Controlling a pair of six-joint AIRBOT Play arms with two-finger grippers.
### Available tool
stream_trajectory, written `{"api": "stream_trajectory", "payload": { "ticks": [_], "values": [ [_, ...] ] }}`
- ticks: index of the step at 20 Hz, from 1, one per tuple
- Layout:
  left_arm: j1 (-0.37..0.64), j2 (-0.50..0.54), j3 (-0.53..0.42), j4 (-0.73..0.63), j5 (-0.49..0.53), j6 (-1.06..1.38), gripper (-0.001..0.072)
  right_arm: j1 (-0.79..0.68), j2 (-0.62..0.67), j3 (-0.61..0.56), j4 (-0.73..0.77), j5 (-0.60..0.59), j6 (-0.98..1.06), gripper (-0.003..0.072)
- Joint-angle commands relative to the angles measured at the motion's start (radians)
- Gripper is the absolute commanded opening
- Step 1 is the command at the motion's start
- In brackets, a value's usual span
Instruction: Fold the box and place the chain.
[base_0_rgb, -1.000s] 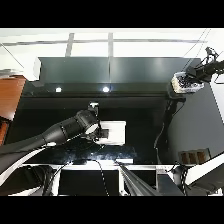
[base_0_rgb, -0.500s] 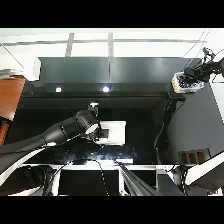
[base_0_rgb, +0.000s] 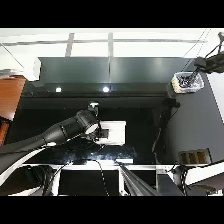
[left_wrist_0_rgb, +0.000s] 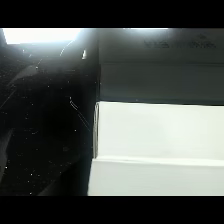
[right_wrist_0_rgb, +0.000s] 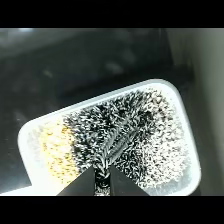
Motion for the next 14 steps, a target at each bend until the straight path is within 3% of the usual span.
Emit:
{"api": "stream_trajectory", "payload": {
  "ticks": [1,14],
  "values": [
    [0.0,-0.001,0.0,0.0,0.0,0.0,0.0032,-0.001,0.097,0.001,0.019,0.021,0.001,0.0021],
    [0.0,-0.001,0.0,0.001,0.0,0.002,0.0032,-0.053,0.396,0.051,0.126,-0.006,-0.015,0.0021]
  ]
}}
